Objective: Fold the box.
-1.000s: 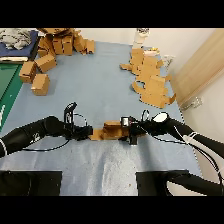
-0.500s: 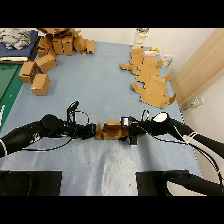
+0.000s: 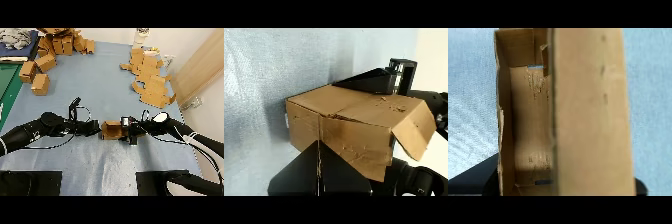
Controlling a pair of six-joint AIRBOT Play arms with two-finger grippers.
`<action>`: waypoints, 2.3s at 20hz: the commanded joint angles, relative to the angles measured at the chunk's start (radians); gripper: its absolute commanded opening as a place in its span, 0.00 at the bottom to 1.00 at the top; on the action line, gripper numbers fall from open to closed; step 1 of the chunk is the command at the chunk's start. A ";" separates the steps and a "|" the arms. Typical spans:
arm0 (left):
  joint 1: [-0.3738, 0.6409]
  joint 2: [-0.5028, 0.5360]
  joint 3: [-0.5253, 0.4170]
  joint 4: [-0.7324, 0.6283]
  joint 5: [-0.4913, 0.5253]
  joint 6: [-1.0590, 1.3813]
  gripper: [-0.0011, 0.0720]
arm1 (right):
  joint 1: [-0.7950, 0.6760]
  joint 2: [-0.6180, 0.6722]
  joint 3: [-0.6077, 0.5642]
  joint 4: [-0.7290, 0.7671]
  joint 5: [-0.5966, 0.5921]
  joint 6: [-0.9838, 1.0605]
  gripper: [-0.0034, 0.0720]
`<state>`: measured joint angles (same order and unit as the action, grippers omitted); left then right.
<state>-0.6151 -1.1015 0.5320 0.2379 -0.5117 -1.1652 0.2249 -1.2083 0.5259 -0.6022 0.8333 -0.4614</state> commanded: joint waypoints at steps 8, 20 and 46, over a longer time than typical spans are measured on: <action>0.000 -0.019 0.003 -0.010 -0.075 0.033 0.28 | 0.000 0.001 0.000 0.000 -0.002 0.000 0.66; 0.124 -0.013 0.003 -0.006 -0.175 0.077 0.95 | 0.000 0.006 0.000 0.001 -0.008 0.024 0.84; -0.089 -0.127 0.074 -0.134 -0.003 0.197 0.69 | 0.000 0.007 0.000 0.000 -0.034 0.046 0.85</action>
<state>-0.6876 -1.2125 0.5762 0.0914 -0.5285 -0.9825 0.2245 -1.2022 0.5259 -0.6010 0.8032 -0.4263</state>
